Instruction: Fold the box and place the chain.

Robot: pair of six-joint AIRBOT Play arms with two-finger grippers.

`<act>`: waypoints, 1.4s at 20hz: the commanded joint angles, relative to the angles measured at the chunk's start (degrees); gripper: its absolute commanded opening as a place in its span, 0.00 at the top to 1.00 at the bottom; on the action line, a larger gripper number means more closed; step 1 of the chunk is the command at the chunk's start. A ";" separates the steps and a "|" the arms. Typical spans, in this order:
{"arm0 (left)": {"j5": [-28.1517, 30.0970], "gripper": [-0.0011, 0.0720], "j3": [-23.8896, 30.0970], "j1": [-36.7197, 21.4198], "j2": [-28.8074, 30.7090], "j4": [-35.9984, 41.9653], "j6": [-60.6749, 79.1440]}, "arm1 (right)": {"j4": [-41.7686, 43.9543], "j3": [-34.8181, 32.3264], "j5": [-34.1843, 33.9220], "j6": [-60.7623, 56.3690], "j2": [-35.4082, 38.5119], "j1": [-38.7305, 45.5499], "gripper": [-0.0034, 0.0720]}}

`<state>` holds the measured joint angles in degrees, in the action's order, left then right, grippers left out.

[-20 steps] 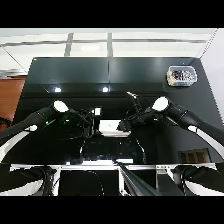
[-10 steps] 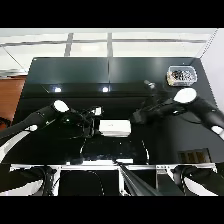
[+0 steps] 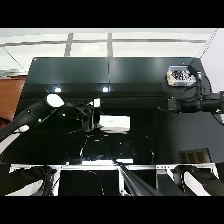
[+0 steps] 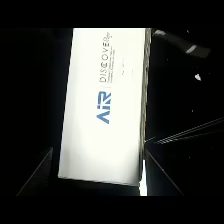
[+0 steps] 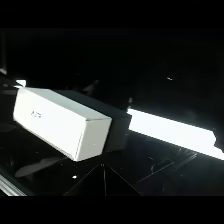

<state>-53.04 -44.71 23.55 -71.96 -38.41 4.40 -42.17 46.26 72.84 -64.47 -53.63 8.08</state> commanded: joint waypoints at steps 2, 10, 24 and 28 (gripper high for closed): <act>-2.54 0.00 -5.29 1.57 2.27 -1.22 -10.67 | -1.88 0.02 1.11 -0.13 0.74 3.34 0.94; 0.07 0.01 -15.17 11.10 -10.54 -4.96 -21.42 | -1.90 0.02 -1.42 -0.04 0.74 3.34 0.93; -6.43 0.01 -17.79 11.89 -13.57 -8.61 -24.37 | -2.12 0.00 -0.42 -0.02 0.74 3.32 0.94; -7.56 0.01 -19.37 13.70 -13.57 -14.29 -26.12 | -2.12 0.00 -0.42 -0.02 0.74 3.32 0.93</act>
<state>-59.53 -63.16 36.21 -85.49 -49.04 -20.10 -44.31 46.26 72.36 -64.49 -52.93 11.38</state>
